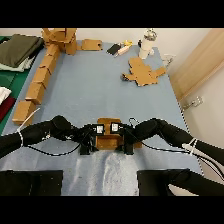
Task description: Fold the box.
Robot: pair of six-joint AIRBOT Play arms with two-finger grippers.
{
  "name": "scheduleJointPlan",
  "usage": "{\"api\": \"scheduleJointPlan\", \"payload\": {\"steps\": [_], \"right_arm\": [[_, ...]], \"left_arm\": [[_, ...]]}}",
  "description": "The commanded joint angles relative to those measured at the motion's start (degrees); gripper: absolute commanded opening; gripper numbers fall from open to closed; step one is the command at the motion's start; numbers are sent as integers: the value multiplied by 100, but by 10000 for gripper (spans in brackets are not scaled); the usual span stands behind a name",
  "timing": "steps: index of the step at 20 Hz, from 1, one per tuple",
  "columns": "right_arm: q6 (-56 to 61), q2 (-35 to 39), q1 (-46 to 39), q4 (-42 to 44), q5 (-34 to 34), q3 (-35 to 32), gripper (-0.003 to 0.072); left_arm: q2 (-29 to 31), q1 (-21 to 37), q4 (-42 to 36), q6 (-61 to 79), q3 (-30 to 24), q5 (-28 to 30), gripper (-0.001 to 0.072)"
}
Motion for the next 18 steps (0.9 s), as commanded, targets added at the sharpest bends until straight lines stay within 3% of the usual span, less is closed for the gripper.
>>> {"api": "scheduleJointPlan", "payload": {"steps": [1, 3, 4, 5, 14, 18], "right_arm": [[0, 4, -2, 13, -2, 4, 487], [0, 7, -2, 33, -68, 4, 488], [0, 4, -2, 114, -48, 13, 642], [9, 7, -2, 114, -50, 35, 711], [1123, 243, -197, -411, 28, 190, 713], [1318, 765, -376, -857, -332, 201, 713]], "left_arm": [[-2, 0, 0, 2, 2, 4, 597], [-2, 0, 0, 2, 2, 7, 598], [-2, 0, 0, 2, 2, 2, 597], [-2, 0, 0, 2, 2, 4, 597], [-2, 0, 0, 2, 2, 0, 597], [-2, 0, 0, 2, 2, 4, 597]]}}
